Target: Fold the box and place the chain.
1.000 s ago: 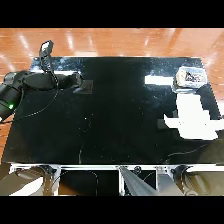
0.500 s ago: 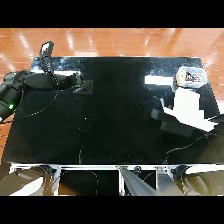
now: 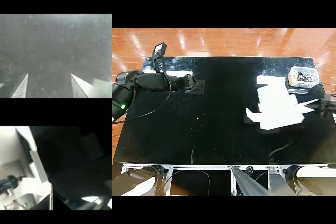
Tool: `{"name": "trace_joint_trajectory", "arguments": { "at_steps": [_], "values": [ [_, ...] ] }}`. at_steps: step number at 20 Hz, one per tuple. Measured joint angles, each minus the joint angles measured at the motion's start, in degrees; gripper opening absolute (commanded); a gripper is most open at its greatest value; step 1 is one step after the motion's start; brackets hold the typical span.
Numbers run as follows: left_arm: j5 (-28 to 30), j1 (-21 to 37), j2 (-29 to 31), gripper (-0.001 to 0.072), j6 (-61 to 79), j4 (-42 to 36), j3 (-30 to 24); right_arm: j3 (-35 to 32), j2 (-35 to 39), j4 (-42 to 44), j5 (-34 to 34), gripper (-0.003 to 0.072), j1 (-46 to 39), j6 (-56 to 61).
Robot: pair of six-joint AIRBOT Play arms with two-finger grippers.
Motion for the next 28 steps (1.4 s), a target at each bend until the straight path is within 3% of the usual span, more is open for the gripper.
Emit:
{"name": "trace_joint_trajectory", "arguments": {
  "at_steps": [5, 9, 13, 18, 23, 28],
  "values": [
    [6.29, 0.00, 0.07, 0.0624, 6.19, -2.16, -0.15, -19.15, 15.54, 11.72, -13.31, 0.0035, 19.50, -1.38],
    [9.31, 0.00, 1.88, 0.0624, 12.63, -7.39, -4.52, -28.92, 22.91, 14.99, -28.04, 0.0035, 37.90, 1.57],
    [8.17, 0.00, 3.98, 0.0624, 14.84, -10.40, -12.24, -32.09, 25.11, 16.13, -42.25, 0.0035, 52.85, 3.10],
    [4.02, 0.07, 3.93, 0.0624, 15.85, -15.65, -17.73, -33.07, 25.79, 16.20, -50.47, 0.0035, 63.82, 1.22],
    [3.17, 1.53, 2.27, 0.0624, 16.65, -18.64, -18.86, -33.22, 25.92, 15.91, -54.29, 0.0035, 67.93, -11.54],
    [5.38, 4.17, 0.48, 0.0624, 22.32, -23.89, -19.10, -33.27, 26.12, 15.21, -60.89, 0.0035, 68.81, -16.96]
  ]
}}
